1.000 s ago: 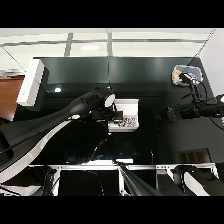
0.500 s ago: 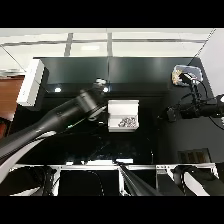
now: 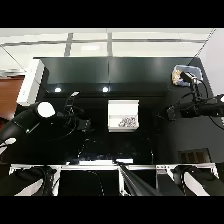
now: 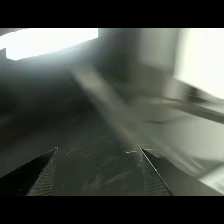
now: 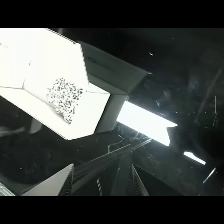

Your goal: Fold the box and place the chain.

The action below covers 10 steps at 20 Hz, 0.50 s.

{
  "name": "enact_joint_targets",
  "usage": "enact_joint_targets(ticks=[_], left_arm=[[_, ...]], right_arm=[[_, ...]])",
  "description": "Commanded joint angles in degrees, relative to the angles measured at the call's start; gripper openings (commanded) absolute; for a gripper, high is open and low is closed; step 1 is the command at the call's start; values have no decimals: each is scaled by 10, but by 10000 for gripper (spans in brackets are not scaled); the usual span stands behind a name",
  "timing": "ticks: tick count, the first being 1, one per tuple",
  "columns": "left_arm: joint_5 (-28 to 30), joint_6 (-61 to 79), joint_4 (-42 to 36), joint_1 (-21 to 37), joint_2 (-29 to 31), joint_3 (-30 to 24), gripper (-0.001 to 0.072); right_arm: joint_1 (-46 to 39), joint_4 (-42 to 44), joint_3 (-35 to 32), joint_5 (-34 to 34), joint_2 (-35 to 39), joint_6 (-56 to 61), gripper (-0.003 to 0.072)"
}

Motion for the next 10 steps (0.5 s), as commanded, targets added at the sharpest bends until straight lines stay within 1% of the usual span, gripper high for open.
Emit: enact_joint_targets(ticks=[1,2,4,5,6,7,8,10], left_arm=[[61,510,-242,30,-12,-35,662],[71,597,-242,15,-18,-36,718],[87,746,-213,-15,-26,-35,718],[102,777,-169,-29,-30,-33,718],[107,779,-102,-41,-37,-25,718],[85,779,-64,-42,-51,-11,718],[69,793,-73,-35,-73,3,718],[66,867,-154,-23,-123,29,718]], right_arm=[[0,-1,0,-2,0,0,423],[0,-1,0,-2,0,0,424],[0,-1,0,-2,0,0,423],[0,-2,0,-2,0,0,424],[0,-3,0,-3,0,0,424],[0,-3,0,-3,0,0,424],[0,-3,0,-6,0,1,424],[0,-3,0,-17,0,5,424]])
